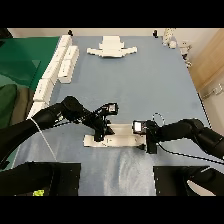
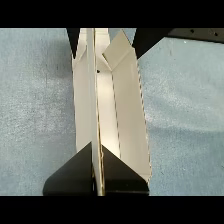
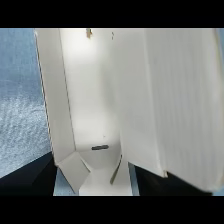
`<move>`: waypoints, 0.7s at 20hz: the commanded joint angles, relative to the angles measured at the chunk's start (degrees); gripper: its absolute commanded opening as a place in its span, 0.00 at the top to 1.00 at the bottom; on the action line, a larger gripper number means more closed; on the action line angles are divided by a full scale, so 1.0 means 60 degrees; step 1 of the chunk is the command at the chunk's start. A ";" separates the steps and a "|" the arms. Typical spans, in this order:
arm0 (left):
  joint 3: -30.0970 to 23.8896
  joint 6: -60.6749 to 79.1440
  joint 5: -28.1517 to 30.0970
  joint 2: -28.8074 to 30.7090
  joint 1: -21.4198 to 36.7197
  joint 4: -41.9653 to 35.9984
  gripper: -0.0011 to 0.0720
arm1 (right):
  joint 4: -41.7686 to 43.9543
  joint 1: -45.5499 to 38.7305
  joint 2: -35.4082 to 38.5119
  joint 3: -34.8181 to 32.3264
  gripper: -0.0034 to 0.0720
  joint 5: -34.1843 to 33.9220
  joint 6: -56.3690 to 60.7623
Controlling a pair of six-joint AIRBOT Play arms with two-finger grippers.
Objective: Fold the box.
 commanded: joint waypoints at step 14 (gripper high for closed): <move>0.0011 0.0000 0.0000 0.0007 0.0007 0.0004 0.97 | 0.1220 -0.0474 -0.0878 -0.0342 0.01 0.0510 -0.1461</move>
